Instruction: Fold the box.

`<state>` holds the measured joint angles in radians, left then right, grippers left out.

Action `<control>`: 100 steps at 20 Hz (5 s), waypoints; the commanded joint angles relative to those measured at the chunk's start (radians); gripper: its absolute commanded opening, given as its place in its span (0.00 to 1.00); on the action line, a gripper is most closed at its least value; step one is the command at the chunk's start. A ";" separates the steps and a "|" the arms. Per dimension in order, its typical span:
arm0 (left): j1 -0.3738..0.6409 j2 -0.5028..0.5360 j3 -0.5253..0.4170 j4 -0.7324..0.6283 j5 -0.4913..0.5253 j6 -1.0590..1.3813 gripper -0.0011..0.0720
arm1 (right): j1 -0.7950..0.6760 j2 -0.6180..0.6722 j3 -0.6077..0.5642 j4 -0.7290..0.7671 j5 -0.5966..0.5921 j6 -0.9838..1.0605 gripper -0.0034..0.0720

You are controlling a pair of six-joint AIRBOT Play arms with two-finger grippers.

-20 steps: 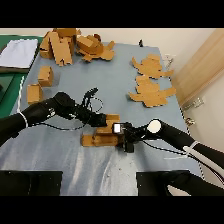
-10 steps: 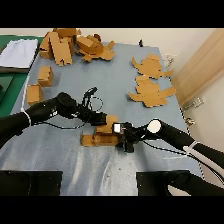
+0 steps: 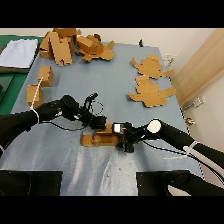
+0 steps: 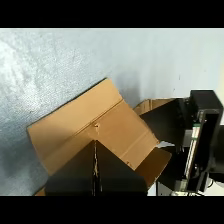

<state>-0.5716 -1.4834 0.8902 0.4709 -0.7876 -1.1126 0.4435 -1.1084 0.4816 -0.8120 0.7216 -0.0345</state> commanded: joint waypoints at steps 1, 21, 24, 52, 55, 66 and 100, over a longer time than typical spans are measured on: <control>0.002 -0.015 0.004 0.007 -0.021 -0.008 0.03 | 0.001 -0.001 -0.001 0.002 0.000 0.001 0.65; 0.369 0.276 -0.044 0.196 -0.085 0.830 0.03 | 0.001 0.000 -0.001 0.001 0.001 0.001 0.65; 0.364 0.353 -0.196 0.172 -0.080 1.095 0.02 | 0.001 0.000 -0.001 0.001 0.001 0.000 0.65; -0.087 0.649 -0.312 0.155 0.025 0.947 0.03 | 0.001 0.000 -0.001 0.001 0.000 0.000 0.65; -0.165 0.558 -0.312 0.123 0.077 0.939 0.03 | 0.001 0.000 -0.001 0.001 0.000 0.000 0.65; -0.066 0.287 -0.188 -0.056 0.164 1.032 0.03 | 0.001 0.000 -0.001 0.001 0.001 0.000 0.65; 0.089 0.129 -0.126 -0.082 0.063 0.939 0.03 | 0.001 0.000 -0.001 0.001 0.004 0.000 0.65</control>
<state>-0.4992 -1.3582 0.7551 0.3897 -0.7238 -0.1730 0.4435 -1.1084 0.4816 -0.8104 0.7246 -0.0345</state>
